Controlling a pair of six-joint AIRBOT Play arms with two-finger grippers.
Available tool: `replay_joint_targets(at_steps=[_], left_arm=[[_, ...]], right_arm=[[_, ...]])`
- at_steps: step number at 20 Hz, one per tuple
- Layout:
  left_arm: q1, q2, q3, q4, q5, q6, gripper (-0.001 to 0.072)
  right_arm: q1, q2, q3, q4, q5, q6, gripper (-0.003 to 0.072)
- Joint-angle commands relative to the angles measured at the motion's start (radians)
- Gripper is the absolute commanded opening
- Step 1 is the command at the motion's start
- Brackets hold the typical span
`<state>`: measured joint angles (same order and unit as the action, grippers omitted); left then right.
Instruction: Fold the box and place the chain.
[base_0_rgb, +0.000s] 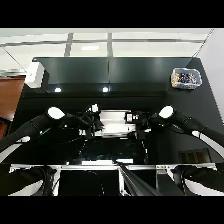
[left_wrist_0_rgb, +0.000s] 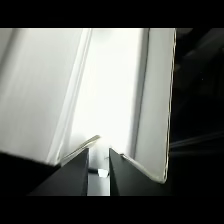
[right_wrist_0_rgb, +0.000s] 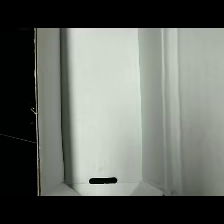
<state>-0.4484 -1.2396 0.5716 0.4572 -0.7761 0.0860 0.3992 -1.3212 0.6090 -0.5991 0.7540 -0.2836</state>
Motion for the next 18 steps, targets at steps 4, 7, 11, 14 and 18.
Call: replay_joint_targets(at_steps=[4,7,11,14,18], left_arm=[[-0.017,-0.029,0.000,-0.084,0.046,0.053,0.0159],[-0.017,-0.029,0.000,-0.045,0.043,0.052,0.0159],[-0.022,-0.029,0.000,-0.047,0.043,0.053,0.0158],[-0.038,-0.029,0.000,-0.050,0.048,0.053,0.0300],[-0.059,-0.029,0.000,-0.047,0.069,0.052,0.0245]], right_arm=[[0.001,0.000,0.000,0.000,0.000,-0.001,0.0199],[0.001,0.000,0.000,0.000,0.000,-0.001,0.0199],[0.001,0.000,0.000,0.000,0.000,-0.001,0.0199],[0.001,0.000,0.000,0.000,0.000,0.000,0.0199],[0.000,0.000,0.000,0.000,0.000,-0.001,0.0199]])
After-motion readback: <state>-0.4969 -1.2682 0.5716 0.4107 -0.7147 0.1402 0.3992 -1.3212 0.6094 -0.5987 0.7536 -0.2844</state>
